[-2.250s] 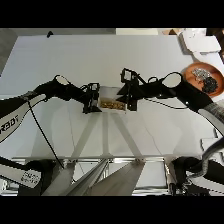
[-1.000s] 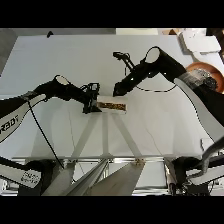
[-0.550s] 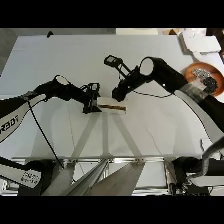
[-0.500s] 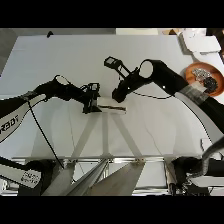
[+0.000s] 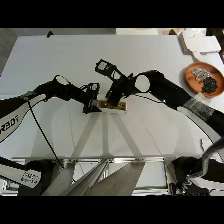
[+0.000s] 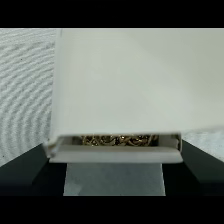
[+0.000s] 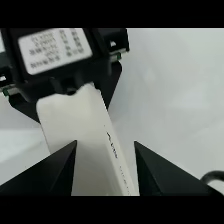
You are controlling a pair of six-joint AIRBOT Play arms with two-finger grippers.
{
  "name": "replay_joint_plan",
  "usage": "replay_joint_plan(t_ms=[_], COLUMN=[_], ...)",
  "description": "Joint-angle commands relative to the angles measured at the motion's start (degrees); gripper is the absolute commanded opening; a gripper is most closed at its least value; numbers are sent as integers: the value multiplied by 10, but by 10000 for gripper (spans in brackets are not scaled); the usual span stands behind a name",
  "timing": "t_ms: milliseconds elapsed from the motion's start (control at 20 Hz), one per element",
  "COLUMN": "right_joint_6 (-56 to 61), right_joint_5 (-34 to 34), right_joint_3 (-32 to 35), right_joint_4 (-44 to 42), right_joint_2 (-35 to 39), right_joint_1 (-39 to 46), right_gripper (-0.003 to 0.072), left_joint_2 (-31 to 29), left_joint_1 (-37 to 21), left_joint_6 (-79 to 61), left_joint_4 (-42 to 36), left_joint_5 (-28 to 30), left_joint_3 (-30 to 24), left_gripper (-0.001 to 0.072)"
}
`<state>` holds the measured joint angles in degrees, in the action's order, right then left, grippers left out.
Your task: Fold the box and place the chain.
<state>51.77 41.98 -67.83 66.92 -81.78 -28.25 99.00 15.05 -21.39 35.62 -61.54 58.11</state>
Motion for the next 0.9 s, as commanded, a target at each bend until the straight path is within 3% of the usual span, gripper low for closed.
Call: replay_joint_plan(t_ms=[0, 300, 850], right_joint_6=[-8, -14, -105], right_joint_5=[-34, -54, -55], right_joint_3=[18, 65, 81], right_joint_4=[3, 8, 7], right_joint_2=[6, 6, 20], right_joint_1=[-14, -16, -45], right_gripper=[417, 417, 443], left_joint_2=[0, 0, 0], left_joint_1=[0, 0, 0], left_joint_6=[0, 0, 0], left_joint_4=[0, 0, 0], left_joint_5=[0, 0, 0], left_joint_3=[0, 0, 0], left_gripper=[225, 225, 225])
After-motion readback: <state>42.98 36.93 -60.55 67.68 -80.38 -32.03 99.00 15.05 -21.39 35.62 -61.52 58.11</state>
